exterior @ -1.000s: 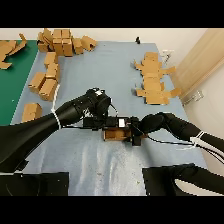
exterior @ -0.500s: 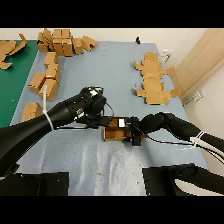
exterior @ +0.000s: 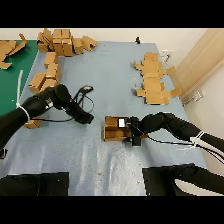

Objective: Fold the box.

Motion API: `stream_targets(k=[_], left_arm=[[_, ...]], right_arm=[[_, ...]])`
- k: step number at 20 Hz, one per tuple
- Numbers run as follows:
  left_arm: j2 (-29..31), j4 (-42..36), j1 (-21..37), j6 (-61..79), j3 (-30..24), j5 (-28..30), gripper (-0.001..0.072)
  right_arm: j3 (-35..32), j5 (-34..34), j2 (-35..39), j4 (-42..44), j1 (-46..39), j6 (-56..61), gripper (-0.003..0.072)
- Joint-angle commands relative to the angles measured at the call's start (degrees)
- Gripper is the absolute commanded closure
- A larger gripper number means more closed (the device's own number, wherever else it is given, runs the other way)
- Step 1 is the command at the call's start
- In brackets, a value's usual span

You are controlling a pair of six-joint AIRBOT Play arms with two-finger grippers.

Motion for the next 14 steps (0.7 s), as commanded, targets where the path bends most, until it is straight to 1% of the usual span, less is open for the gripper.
stream_targets(k=[1, 2, 4, 7, 9, 11, 12, 13, 14], left_arm=[[0.0, -8.2, 4.2, 27.6, 0.0, 7.2, 0.0699], [0.7, -8.0, 3.4, 32.0, -0.8, 8.8, 0.0698], [3.0, -7.9, 1.2, 37.9, -4.5, 11.6, 0.0699], [8.9, -8.0, -2.7, 44.4, -14.5, 17.0, 0.0699], [12.8, -8.0, -6.3, 47.8, -19.6, 22.1, 0.0698], [13.8, -8.0, -10.0, 50.4, -21.1, 24.9, 0.0694], [13.6, -8.0, -11.4, 50.7, -21.0, 25.0, 0.0574], [13.0, -8.1, -12.8, 50.8, -21.0, 25.6, 0.0141], [12.0, -8.0, -13.8, 50.8, -21.0, 27.1, -0.0004]], right_arm=[[0.0, 0.1, 0.0, 0.0, 0.0, 0.0, 0.0187], [0.0, 0.0, 0.0, 0.0, 0.0, 0.0, 0.0187], [0.0, 0.0, 0.0, 0.0, 0.0, 0.0, 0.0187], [0.0, 0.0, 0.0, 0.0, 0.0, 0.0, 0.0187], [0.0, 0.0, 0.0, 0.0, 0.0, 0.0, 0.0187], [0.0, 0.0, 0.0, 0.0, 0.0, 0.0, 0.0188], [0.0, 0.0, 0.0, 0.0, 0.0, 0.0, 0.0187], [0.0, 0.0, 0.0, 0.0, 0.0, 0.0, 0.0187], [0.0, 0.0, 0.0, 0.0, 0.0, 0.0, 0.0187]])
